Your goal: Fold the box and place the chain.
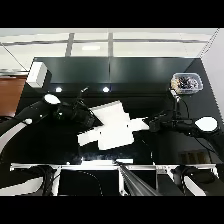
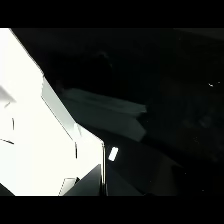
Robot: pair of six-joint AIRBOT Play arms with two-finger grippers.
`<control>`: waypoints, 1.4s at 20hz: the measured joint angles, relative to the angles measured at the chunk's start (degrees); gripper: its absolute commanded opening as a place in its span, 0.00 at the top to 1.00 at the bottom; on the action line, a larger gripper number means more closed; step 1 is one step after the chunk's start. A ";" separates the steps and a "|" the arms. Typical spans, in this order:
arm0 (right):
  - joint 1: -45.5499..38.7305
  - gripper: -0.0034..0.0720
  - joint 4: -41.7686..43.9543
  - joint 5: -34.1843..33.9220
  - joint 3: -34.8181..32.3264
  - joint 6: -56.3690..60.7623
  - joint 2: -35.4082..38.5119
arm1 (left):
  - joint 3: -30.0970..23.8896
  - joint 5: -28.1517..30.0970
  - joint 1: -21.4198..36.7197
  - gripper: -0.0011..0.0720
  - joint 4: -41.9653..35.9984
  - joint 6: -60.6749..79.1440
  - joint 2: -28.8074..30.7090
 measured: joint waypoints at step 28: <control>8.00 0.12 -16.28 11.10 5.97 -17.09 0.00 | 1.75 8.11 -14.36 0.95 17.33 20.09 4.35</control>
